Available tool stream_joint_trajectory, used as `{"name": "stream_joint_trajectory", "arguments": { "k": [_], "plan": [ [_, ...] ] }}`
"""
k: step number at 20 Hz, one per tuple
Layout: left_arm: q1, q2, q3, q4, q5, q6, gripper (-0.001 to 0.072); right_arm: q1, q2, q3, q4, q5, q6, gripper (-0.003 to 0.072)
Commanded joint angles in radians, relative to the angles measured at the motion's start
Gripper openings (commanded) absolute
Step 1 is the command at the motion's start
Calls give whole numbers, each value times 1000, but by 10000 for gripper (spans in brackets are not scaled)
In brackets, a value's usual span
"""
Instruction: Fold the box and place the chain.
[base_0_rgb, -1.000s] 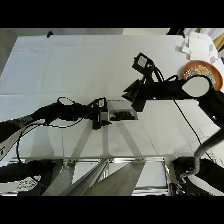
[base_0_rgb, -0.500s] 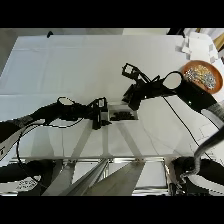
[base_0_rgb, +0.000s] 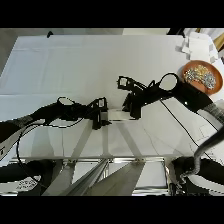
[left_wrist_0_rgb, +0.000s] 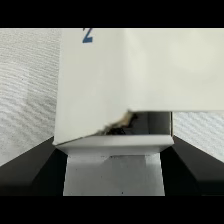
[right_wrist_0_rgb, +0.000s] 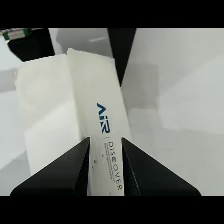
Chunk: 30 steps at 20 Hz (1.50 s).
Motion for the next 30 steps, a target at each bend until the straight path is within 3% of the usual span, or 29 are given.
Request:
{"name": "stream_joint_trajectory", "arguments": {
  "k": [1, 3, 5, 15, 20, 23, 27, 30],
  "plan": [
    [0, 0, 0, 0, 0, 0, 137, 34, 14, -1, -82, 13, -11, 228],
    [0, 0, 0, 0, 0, 0, 137, 39, 37, -2, -105, 9, -11, 241],
    [0, 0, 0, 0, 0, 0, 137, 39, 64, -2, -109, 8, -11, 305],
    [0, 0, 0, 0, 0, 0, 137, 77, 53, -15, -211, -8, 2, 302],
    [0, 0, 0, 0, 0, 0, 137, 77, 45, -16, -219, -11, 24, 216],
    [0, 0, 0, 0, 0, 0, 137, 77, 45, -16, -219, -10, 24, 112],
    [0, 0, 0, 0, 0, 0, 137, 77, 45, -16, -219, -10, 25, 98],
    [0, 0, 0, 0, 0, 0, 137, 77, 46, -16, -219, 2, 27, 43]
  ]
}}
